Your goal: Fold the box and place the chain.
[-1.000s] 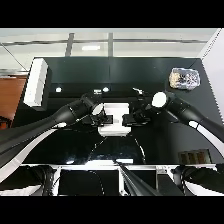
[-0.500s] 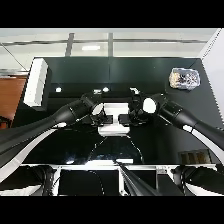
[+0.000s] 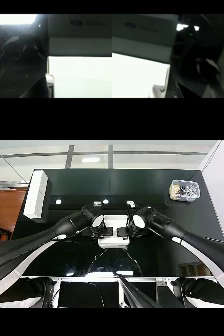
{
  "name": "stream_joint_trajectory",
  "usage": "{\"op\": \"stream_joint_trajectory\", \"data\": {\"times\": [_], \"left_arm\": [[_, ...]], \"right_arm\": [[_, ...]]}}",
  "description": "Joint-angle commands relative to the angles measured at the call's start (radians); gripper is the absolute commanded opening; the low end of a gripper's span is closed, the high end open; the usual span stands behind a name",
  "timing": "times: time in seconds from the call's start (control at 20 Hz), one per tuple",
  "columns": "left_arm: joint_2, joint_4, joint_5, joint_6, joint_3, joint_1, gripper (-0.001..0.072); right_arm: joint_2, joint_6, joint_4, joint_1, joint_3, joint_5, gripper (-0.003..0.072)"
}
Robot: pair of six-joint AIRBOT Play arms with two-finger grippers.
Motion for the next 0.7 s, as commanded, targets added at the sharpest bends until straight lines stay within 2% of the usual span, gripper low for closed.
{"op": "stream_joint_trajectory", "data": {"times": [0.0,0.5,0.55,0.6,0.65], "left_arm": [[-0.001,0.000,0.000,-0.001,0.000,0.001,0.0025],[-0.001,0.000,0.000,-0.001,0.000,0.001,0.0025],[-0.001,0.000,0.000,-0.001,0.000,0.001,0.0025],[-0.001,0.000,0.000,-0.001,0.000,0.001,0.0025],[-0.001,0.000,0.000,-0.001,0.000,0.001,0.0025]], "right_arm": [[-0.040,0.129,-0.085,0.015,0.039,0.092,0.0347],[-0.055,0.230,-0.072,0.032,0.042,0.098,0.0345],[-0.055,0.233,-0.072,0.032,0.042,0.098,0.0222],[-0.055,0.225,-0.068,0.033,0.042,0.096,0.0067],[-0.055,0.225,-0.068,0.035,0.042,0.092,0.0056]]}}
